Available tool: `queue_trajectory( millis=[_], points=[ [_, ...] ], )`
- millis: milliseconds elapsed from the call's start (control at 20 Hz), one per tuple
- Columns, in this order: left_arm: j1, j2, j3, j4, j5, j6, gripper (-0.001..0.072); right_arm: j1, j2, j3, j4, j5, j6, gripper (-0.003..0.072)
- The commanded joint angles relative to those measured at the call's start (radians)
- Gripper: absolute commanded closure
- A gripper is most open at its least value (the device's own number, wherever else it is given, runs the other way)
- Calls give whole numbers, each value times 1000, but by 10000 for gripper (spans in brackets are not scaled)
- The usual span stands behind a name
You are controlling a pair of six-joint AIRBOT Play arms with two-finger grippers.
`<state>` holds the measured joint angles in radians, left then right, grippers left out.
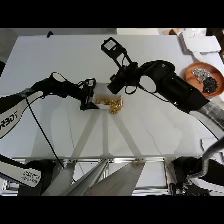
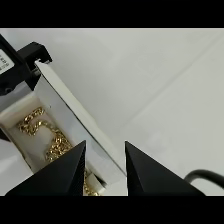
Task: Fold the box and place the chain.
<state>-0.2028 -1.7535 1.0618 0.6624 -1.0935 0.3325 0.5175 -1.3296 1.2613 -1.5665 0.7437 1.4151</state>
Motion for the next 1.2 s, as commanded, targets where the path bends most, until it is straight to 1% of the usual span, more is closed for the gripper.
queue_trajectory(
  millis=[0, 150, 300, 400, 500, 550, 700, 850, 900, 1000, 1050, 1100, 1150],
  points=[
    [0, 0, -1, 0, -2, 0, 394, 1, 63, 1, -8, 95, -79, 406],
    [0, 0, -1, 0, -2, 0, 394, 1, 106, 0, -3, 169, -141, 407],
    [0, 0, -1, 0, -2, 0, 394, -2, 111, -10, 21, 290, -142, 409],
    [0, 0, -1, 0, -2, 0, 394, -9, 113, -31, 100, 322, -167, 421],
    [0, 0, -1, 0, -2, 0, 394, -59, 134, -60, 266, 326, -224, 429],
    [0, 0, -1, 1, -2, 0, 394, -63, 152, -79, 281, 323, -228, 430],
    [0, 0, -1, 0, -3, 0, 394, -63, 242, -181, 280, 286, -228, 430],
    [0, 0, -1, 0, -2, 0, 394, -42, 338, -369, 280, 208, -214, 430],
    [0, 0, -1, 0, -2, 0, 394, -31, 348, -425, 284, 176, -198, 430],
    [0, 0, -1, 0, -2, 0, 394, -10, 332, -510, 290, 67, -135, 426],
    [0, 0, -1, 0, -3, 0, 394, -1, 317, -536, 290, -2, -94, 382],
    [0, 0, -1, 0, -2, 0, 394, 7, 297, -549, 291, -67, -42, 281],
    [0, 0, -1, 0, -2, 0, 394, 17, 271, -549, 291, -117, 5, 201]
  ],
)
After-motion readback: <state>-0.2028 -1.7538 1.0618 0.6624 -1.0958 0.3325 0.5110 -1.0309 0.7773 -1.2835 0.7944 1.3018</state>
